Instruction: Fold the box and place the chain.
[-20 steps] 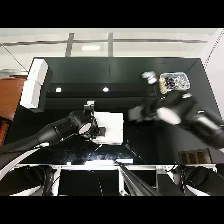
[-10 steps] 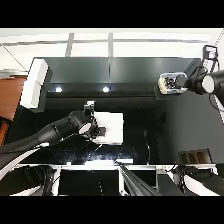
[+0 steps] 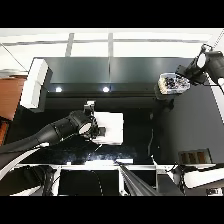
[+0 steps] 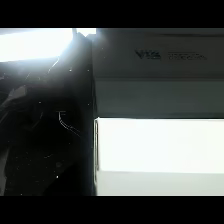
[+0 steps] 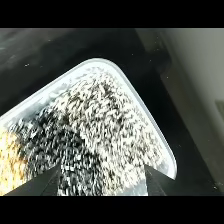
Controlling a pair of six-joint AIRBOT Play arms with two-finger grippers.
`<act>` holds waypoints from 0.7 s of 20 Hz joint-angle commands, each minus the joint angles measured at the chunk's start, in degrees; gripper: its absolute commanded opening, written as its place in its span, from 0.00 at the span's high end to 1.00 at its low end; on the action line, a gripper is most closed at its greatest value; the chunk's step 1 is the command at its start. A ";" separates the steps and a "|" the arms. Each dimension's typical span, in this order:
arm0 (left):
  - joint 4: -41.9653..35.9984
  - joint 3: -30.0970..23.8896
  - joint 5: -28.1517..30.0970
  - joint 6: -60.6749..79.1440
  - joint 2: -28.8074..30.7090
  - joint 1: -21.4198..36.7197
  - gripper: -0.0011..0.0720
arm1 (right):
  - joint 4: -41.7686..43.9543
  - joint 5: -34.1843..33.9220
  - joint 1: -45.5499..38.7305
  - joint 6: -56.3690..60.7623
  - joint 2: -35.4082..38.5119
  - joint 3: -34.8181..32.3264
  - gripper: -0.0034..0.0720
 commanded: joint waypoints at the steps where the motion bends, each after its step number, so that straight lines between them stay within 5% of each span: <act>1: -0.02 0.04 0.07 0.02 0.00 0.04 0.95 | 0.42 6.19 -0.33 3.28 -6.67 7.69 0.30; 14: -0.04 0.04 0.07 0.02 0.00 0.04 0.95 | -0.83 8.13 -1.29 11.54 -9.81 9.42 0.31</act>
